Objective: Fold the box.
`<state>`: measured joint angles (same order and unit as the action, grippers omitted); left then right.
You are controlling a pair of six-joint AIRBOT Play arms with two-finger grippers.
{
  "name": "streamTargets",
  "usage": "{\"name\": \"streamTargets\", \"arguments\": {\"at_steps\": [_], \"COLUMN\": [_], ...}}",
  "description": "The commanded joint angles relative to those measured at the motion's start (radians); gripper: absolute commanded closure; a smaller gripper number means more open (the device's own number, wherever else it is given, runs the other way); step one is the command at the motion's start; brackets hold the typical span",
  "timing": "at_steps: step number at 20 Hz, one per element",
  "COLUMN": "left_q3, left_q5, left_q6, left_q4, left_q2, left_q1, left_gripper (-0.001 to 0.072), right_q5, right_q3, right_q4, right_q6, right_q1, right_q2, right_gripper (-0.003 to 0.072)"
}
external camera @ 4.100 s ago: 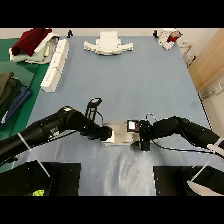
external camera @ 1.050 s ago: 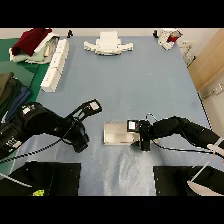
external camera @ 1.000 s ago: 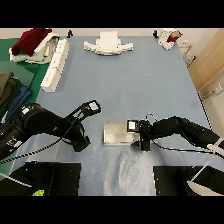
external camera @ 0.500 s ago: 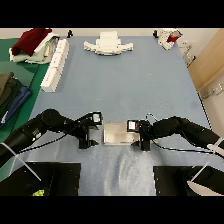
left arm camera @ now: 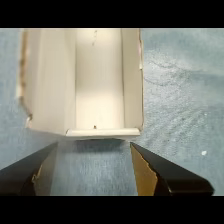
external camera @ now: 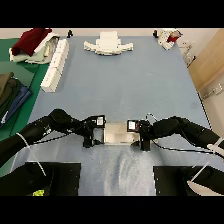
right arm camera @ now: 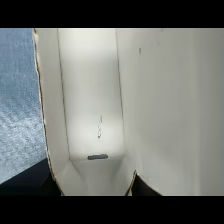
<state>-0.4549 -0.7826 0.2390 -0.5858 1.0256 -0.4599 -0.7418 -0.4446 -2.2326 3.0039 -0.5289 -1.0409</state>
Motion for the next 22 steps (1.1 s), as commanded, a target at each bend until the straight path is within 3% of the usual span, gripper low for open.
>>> {"name": "streamTargets", "arguments": {"at_steps": [1, 11, 22], "left_q3": [0.001, 0.002, 0.002], "left_q5": [-0.006, 0.042, 0.077], "left_q6": [0.038, 0.037, 0.007], "left_q4": [0.026, 0.066, 0.069], "left_q2": [0.016, 0.087, 0.129], "left_q1": [-0.016, -0.076, -0.077], "left_gripper": [0.0028, 0.0029, 0.0030], "right_q5": [0.000, 0.000, 0.000], "right_q3": [-0.001, -0.001, -0.001], "right_q4": [0.000, 0.000, 0.000], "right_q6": [0.000, 0.000, 0.000], "right_q1": [0.000, 0.000, 0.000], "right_q2": [-0.001, -0.001, -0.001], "right_gripper": [0.0241, 0.0241, 0.0241]}}
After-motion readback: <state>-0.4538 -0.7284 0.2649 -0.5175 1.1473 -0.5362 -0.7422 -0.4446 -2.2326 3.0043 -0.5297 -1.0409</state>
